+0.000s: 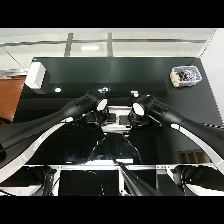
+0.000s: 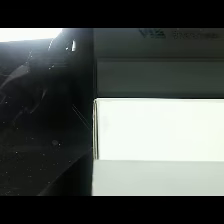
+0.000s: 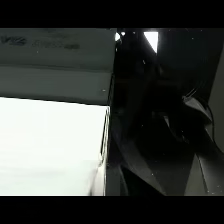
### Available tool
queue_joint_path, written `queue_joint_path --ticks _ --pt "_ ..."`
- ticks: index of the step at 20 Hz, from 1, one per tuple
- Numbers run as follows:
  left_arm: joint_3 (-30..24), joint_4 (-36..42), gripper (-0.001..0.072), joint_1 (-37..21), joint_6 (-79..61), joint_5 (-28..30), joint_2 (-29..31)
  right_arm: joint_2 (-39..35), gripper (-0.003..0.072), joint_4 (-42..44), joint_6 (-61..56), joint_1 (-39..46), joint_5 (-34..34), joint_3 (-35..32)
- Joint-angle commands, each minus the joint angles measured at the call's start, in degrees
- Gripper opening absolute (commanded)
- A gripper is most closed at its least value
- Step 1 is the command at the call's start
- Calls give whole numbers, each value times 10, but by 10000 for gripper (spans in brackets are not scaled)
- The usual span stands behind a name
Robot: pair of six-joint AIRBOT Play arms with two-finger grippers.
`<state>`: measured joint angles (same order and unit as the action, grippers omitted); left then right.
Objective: Fold the box and place the chain.
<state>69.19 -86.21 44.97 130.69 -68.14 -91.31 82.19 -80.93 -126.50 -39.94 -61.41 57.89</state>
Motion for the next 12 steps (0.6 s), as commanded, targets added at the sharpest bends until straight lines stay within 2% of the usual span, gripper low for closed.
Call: queue_joint_path --ticks 1,10,11,12 --pt "0 -1 24 0 0 -1 0 1 194 -2 -8 0 2 1" --pt "0 -1 24 0 0 -1 0 32 179 -3 3 0 -20 35" --pt "0 -1 24 0 0 -2 0 33 8 -2 4 0 -20 35" --pt "0 -1 24 0 0 -3 0 34 16 -2 4 0 -19 35"
